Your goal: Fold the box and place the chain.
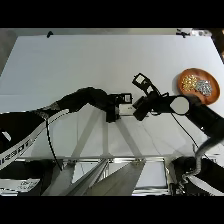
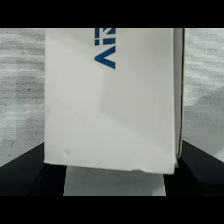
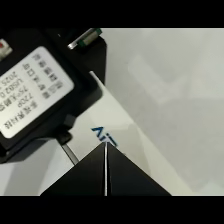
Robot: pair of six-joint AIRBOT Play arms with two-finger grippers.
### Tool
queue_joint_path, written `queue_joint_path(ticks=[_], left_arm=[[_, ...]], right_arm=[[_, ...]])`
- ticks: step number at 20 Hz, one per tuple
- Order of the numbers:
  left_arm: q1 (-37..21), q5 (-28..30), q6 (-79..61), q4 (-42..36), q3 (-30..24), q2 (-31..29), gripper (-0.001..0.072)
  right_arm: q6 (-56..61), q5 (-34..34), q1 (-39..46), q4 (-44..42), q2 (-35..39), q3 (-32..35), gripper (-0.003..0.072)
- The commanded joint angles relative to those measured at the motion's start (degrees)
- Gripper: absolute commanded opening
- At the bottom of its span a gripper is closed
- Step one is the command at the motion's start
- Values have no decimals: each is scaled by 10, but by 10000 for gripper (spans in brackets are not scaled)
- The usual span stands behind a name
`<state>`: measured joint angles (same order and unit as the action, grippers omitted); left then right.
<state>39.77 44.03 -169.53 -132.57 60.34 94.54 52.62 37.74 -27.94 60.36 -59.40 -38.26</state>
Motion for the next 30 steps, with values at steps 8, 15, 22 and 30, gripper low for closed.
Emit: queue_joint_path(ticks=[8, 15, 22, 30], left_arm=[[0, -1, 0, 0, 0, 0, 396], [0, -1, 0, 0, 0, 0, 396], [0, -1, 0, 0, 0, 0, 396], [0, -1, 0, 0, 0, 0, 396]], right_arm=[[9, -83, -15, -47, 1, 74, 8], [9, -75, -15, -33, 1, 120, 8], [11, -74, -30, -17, 1, 135, 8], [13, -168, -30, -8, 74, 107, 10]])
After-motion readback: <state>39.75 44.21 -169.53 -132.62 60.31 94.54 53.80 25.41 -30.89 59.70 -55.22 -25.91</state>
